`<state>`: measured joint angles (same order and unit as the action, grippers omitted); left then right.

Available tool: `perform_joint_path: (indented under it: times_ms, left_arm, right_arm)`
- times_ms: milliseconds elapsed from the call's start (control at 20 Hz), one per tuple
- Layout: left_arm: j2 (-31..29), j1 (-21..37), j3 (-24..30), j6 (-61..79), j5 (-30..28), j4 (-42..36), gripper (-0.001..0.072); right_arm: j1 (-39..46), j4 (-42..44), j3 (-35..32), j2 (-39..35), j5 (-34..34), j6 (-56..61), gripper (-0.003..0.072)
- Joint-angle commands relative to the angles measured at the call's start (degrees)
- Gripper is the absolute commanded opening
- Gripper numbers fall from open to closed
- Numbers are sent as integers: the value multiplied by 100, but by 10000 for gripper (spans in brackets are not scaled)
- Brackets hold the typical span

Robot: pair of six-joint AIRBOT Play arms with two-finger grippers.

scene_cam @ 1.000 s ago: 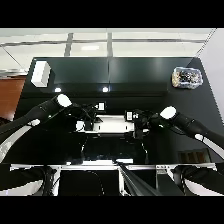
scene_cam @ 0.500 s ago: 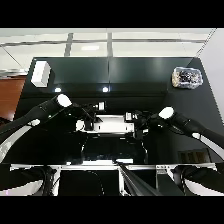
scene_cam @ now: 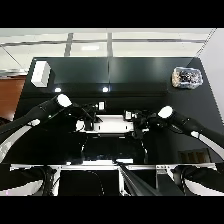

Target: Fold the box and place the chain.

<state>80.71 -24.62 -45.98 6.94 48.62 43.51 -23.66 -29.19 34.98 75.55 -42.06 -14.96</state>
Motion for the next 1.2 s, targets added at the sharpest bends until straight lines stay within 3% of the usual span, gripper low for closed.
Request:
perform_joint_path:
  times_ms: [0,1150]
  left_arm:
    - [4,-4,-4,11,0,0,28]
    - [4,-4,-4,11,2,-4,29]
  right_arm:
    - [-9,-24,7,9,11,42,703]
    - [-87,-243,31,37,122,264,688]
